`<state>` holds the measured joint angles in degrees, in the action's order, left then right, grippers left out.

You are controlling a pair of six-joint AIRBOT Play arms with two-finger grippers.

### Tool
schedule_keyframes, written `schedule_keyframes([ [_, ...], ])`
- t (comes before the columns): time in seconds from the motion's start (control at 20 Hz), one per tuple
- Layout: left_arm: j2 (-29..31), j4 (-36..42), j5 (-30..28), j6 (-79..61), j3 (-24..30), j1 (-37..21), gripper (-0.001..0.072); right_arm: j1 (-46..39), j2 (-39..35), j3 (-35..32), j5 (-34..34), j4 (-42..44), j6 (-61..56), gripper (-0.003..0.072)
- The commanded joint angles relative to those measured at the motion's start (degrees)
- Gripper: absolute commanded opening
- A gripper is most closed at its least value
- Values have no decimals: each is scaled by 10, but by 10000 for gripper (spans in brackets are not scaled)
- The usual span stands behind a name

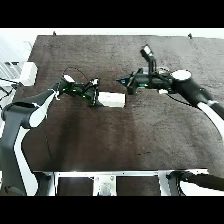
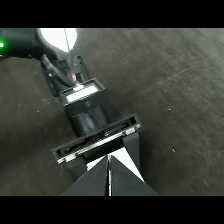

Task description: Fold the box and place the chain.

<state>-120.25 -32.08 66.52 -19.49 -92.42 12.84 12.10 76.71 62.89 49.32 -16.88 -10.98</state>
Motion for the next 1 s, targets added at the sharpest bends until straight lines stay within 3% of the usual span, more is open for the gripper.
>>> schedule_keyframes([
  [0.0,0,0,0,0,0,0,232,-36,-124,-100,-37,12,-9,5],
  [0.2,0,0,1,0,0,0,232,-90,-228,-246,-44,13,-8,6],
  [0.35,0,6,6,0,0,0,228,-118,-268,-311,-45,13,-8,7],
  [0.4,0,12,7,12,0,0,14,-124,-275,-324,-45,13,-8,6],
  [0.65,57,24,-19,152,0,-19,15,-129,-279,-336,-45,13,-8,7],
  [0.8,121,21,-77,225,0,-60,14,-129,-279,-336,-45,12,-8,7],
  [0.95,178,15,-185,305,11,-115,14,-129,-279,-336,-45,13,-8,7],
])
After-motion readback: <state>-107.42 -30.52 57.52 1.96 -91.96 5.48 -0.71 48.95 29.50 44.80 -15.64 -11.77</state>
